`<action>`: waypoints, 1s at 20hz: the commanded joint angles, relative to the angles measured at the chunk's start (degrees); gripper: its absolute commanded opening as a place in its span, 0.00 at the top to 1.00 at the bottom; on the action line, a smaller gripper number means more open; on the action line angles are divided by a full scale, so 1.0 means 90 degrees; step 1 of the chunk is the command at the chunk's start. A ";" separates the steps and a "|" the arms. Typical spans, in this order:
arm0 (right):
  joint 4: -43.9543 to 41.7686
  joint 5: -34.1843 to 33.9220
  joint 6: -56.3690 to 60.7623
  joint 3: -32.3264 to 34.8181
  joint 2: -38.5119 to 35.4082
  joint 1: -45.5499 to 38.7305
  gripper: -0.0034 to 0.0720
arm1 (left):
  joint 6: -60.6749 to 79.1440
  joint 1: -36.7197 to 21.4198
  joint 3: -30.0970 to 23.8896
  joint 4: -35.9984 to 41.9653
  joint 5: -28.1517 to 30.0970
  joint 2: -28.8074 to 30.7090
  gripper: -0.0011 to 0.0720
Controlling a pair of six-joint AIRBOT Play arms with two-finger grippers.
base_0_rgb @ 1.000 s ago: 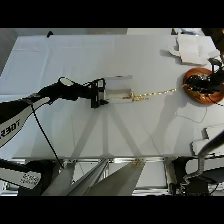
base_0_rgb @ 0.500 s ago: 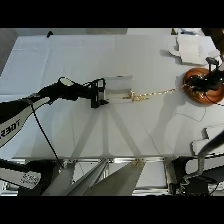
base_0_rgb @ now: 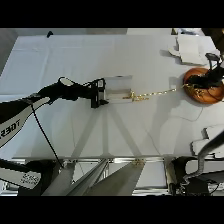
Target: Fold the box and place the chain.
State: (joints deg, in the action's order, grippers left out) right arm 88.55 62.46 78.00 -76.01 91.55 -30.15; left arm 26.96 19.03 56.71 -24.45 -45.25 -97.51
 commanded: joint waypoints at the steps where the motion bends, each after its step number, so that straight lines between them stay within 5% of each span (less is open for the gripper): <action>1: -0.0012 0.0095 -0.0056 -0.0002 -0.0590 0.0070 0.94 | 0.0002 0.0000 -0.0002 0.0000 0.0002 -0.0002 0.63; 6: -0.0058 0.0476 -0.0056 -0.0002 -0.1474 0.0554 0.94 | 0.0002 0.0000 -0.0002 0.0000 0.0002 -0.0002 0.63; 12: -0.0090 0.0811 -0.0046 -0.0002 -0.1838 0.2234 0.94 | 0.0002 0.0000 -0.0002 0.0000 0.0002 -0.0002 0.63; 20: -0.0585 0.0143 0.0005 -0.0002 -0.1836 0.4437 0.94 | 0.0002 0.0000 -0.0002 0.0000 0.0002 -0.0002 0.63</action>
State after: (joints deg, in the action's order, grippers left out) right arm 85.95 66.50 77.80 -75.99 75.11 4.01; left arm 26.98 19.03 56.71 -24.45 -45.23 -97.51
